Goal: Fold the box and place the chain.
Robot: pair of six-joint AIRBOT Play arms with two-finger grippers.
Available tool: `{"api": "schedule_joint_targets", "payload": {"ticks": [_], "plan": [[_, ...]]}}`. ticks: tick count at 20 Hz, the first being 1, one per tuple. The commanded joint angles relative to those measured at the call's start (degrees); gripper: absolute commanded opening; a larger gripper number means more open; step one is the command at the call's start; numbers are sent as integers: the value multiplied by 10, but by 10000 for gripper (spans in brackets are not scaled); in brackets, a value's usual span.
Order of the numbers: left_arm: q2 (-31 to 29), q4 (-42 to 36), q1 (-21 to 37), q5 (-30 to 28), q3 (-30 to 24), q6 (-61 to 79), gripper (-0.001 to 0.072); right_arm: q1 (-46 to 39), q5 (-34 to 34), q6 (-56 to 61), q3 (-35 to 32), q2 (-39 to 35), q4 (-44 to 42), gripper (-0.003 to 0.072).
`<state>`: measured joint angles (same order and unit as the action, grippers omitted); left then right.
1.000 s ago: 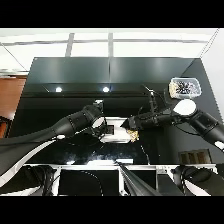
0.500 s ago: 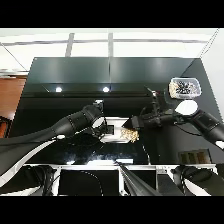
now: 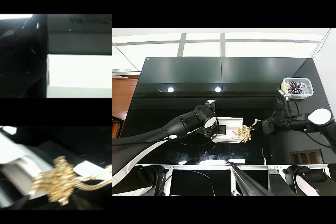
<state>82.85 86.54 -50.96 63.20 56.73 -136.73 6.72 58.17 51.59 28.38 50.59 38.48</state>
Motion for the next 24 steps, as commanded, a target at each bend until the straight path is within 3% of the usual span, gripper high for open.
{"api": "schedule_joint_targets", "payload": {"ticks": [1, 5, 9, 15, 23, 24], "plan": [[0, 0, 0, 1, 0, 0, 31, 38, -128, -172, -62, -10, 43, 720], [0, 0, 0, 1, 0, 0, 31, 112, -173, -412, -67, -7, 66, 720], [0, 0, 0, 1, 0, 0, 31, 136, -173, -529, -67, 55, 15, 720], [0, 0, 0, 1, 0, 0, 31, 160, -262, -583, -65, 95, -21, 720], [0, 0, 0, -1, 0, 0, 31, 160, -236, -580, -64, 111, -31, 720], [0, 0, 0, -2, 0, 0, 31, 160, -228, -580, -64, 112, -31, 692]]}}
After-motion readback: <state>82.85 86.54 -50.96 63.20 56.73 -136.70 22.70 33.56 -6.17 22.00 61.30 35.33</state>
